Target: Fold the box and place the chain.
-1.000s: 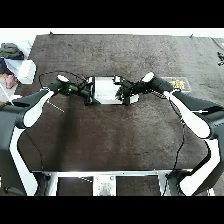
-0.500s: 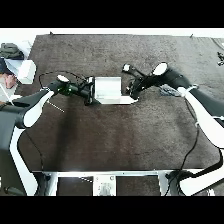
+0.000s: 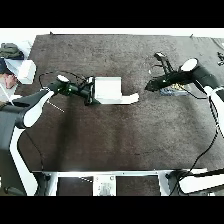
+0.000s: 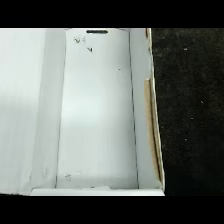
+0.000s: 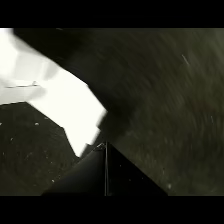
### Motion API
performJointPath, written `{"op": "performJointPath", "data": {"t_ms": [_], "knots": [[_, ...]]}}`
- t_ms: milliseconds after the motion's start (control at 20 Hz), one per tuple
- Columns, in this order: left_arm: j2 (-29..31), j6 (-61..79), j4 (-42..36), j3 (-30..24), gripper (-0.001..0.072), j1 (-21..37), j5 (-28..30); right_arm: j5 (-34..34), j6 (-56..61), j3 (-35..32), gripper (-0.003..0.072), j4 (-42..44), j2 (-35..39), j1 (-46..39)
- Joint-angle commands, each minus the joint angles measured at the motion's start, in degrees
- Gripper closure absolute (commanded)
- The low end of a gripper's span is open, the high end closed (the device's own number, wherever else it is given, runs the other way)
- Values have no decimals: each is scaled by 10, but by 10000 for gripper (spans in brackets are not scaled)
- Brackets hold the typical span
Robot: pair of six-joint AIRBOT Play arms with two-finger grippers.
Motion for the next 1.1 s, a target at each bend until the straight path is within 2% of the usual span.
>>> {"op": "performJointPath", "data": {"t_ms": [0, 250, 450, 650, 900, 950, 1000, 1050], "knots": [[0, -1, 0, 0, 298, 0, 0, -41, 70, -49, 698, 36, -17, -26], [0, -2, 0, 0, 298, 0, 0, -84, 59, -73, 698, 101, -67, 5], [0, -1, 0, 0, 298, 0, 0, -74, 1, -74, 698, 215, -105, 34], [0, -1, 0, 0, 298, 0, 0, -67, -38, -75, 697, 281, -103, 56], [0, -1, 0, 0, 298, 0, 0, -80, -35, -74, 696, 294, -87, 57], [0, -1, 0, 0, 298, 0, 0, -78, -36, -74, 613, 294, -85, 57], [0, -1, 0, 0, 298, 0, 0, -77, -42, -74, 485, 293, -79, 57], [0, -1, 0, 0, 298, 0, 0, -73, -58, -74, 485, 293, -72, 57]]}}
